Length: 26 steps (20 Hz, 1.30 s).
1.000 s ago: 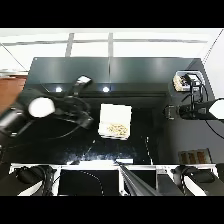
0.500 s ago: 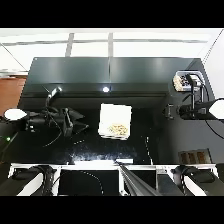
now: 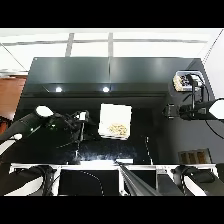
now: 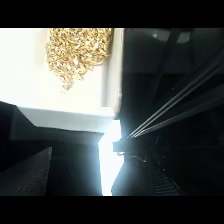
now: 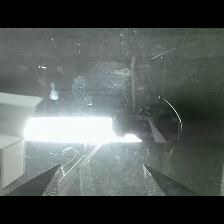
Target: Fold the box and place the chain.
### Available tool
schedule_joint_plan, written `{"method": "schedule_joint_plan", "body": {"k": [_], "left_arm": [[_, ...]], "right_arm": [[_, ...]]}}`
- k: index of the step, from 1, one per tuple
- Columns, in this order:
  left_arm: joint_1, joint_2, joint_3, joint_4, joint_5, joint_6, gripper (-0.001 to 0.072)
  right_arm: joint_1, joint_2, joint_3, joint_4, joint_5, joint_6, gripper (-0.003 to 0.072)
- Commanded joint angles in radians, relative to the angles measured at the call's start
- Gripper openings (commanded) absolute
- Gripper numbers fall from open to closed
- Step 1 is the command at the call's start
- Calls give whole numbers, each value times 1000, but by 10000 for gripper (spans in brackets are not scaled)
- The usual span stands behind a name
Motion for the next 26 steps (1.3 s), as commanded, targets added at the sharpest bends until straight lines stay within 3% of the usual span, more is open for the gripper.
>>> {"method": "schedule_joint_plan", "body": {"k": [1,6,26], "left_arm": [[0,-67,53,3,-10,-13,712],[19,-117,112,7,-46,-16,712],[-47,-150,152,11,-24,-38,708]], "right_arm": [[0,1,0,1,0,11,591],[0,1,0,1,0,11,591],[0,1,0,1,-24,10,591]]}}
